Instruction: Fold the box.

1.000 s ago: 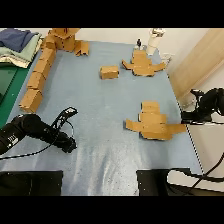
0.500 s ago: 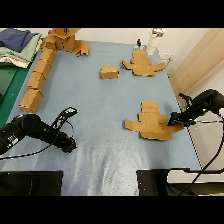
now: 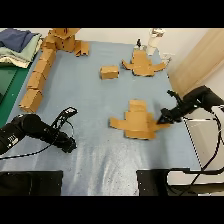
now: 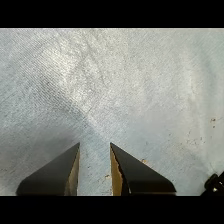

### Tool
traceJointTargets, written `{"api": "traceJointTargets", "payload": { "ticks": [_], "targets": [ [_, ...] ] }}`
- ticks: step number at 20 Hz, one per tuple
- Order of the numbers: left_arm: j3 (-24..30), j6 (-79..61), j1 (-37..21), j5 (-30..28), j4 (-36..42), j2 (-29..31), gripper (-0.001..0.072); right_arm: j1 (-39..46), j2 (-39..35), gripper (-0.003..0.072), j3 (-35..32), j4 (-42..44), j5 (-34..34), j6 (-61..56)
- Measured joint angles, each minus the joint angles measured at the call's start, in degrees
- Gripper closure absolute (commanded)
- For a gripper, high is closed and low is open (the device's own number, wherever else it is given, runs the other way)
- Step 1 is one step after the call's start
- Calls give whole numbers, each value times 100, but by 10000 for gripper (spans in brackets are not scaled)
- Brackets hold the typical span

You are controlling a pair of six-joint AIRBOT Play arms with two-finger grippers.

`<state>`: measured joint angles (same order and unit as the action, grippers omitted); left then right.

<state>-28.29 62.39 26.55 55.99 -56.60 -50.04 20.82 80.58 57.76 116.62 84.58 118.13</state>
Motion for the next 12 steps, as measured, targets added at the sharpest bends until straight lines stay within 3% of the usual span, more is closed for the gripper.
{"api": "traceJointTargets", "payload": {
  "ticks": [5, 12],
  "targets": [
    [-7, 2, 2, -37, -2, 0, 402, -1360, -260, 686, -407, 1351, -651, 269],
    [-39, 2, -35, -260, -2, 0, 402, -3034, -1390, 686, -2022, 2026, -2059, 431]
  ]
}}
